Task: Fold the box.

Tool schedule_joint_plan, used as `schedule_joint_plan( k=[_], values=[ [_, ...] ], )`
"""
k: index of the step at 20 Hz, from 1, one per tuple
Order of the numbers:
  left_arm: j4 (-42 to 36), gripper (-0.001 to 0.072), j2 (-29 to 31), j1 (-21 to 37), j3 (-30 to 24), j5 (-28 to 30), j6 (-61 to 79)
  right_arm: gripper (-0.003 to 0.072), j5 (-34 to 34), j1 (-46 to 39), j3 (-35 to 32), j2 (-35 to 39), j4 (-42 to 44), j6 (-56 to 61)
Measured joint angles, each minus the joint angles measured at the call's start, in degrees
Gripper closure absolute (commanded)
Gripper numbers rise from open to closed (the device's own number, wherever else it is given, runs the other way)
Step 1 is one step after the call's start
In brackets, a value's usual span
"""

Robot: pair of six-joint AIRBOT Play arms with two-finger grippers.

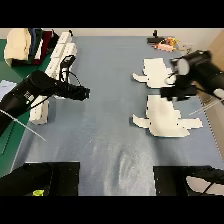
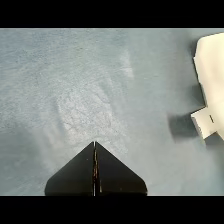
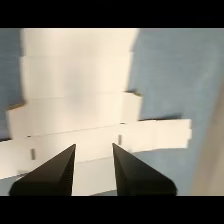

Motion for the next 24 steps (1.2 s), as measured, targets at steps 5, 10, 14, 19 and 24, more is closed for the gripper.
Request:
schedule_joint_plan(
  k=[5,10,14,19,24],
  values=[
    [-1.62,0.0693,-0.24,0.00,-0.02,-0.24,-1.05,0.0319,1.33,-24.65,-0.13,-1.29,3.43,-9.64],
    [-2.73,0.0693,-0.46,0.00,-0.07,-0.85,-3.39,0.0318,1.53,-42.21,-0.15,-7.50,14.88,-21.16],
    [-4.26,0.0693,-0.46,0.00,-0.07,-2.12,-4.35,0.0319,3.19,-48.89,-0.15,-13.22,21.77,-28.72],
    [-5.01,0.0693,-0.48,0.00,-0.07,-3.15,-6.27,0.0319,5.97,-51.69,-0.13,-18.93,29.70,-36.59],
    [-5.53,0.0693,-0.52,0.00,-0.07,-4.17,-7.10,0.0387,9.40,-52.35,-0.13,-22.16,34.60,-41.83]
  ],
)
